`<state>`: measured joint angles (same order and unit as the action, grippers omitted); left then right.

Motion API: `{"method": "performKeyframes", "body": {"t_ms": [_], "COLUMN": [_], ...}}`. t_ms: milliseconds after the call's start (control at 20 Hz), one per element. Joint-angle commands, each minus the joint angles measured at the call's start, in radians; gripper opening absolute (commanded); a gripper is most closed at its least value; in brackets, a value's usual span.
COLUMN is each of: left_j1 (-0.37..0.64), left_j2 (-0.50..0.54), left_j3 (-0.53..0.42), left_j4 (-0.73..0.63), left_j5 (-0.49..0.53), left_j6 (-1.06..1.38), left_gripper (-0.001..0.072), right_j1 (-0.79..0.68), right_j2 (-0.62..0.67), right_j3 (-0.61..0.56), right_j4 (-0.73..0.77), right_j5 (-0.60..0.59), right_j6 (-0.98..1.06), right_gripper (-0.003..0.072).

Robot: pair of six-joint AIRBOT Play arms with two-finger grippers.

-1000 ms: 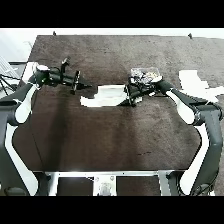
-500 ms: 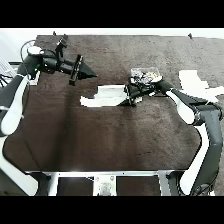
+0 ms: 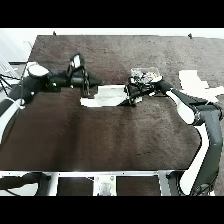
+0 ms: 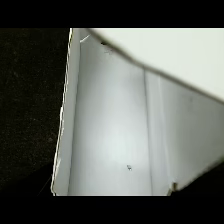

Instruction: Fold the box and place the chain.

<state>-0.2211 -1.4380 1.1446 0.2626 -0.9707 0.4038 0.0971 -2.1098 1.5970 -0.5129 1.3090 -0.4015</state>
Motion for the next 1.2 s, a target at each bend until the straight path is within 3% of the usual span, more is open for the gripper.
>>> {"method": "performKeyframes", "body": {"t_ms": [0, 300, 750, 1150], "left_j1": [-0.009, -0.009, -0.009, -0.009], "left_j2": [-0.053, -0.188, -0.306, -0.424], "left_j3": [-0.083, -0.064, 0.204, 0.269], "left_j4": [-0.012, -0.024, -0.022, -0.011], "left_j5": [0.043, 0.055, 0.126, 0.192], "left_j6": [0.023, 0.024, -0.008, -0.041], "left_gripper": [0.0014, 0.0014, 0.0015, 0.0016], "right_j1": [0.000, 0.000, 0.000, 0.000], "right_j2": [0.000, 0.000, 0.000, 0.000], "right_j3": [0.000, 0.000, 0.000, 0.000], "right_j4": [0.000, 0.000, 0.000, 0.000], "right_j5": [0.000, 0.000, 0.000, 0.000], "right_j6": [0.000, 0.000, 0.000, 0.000], "right_gripper": [0.0448, 0.0448, 0.0448, 0.0448]}}
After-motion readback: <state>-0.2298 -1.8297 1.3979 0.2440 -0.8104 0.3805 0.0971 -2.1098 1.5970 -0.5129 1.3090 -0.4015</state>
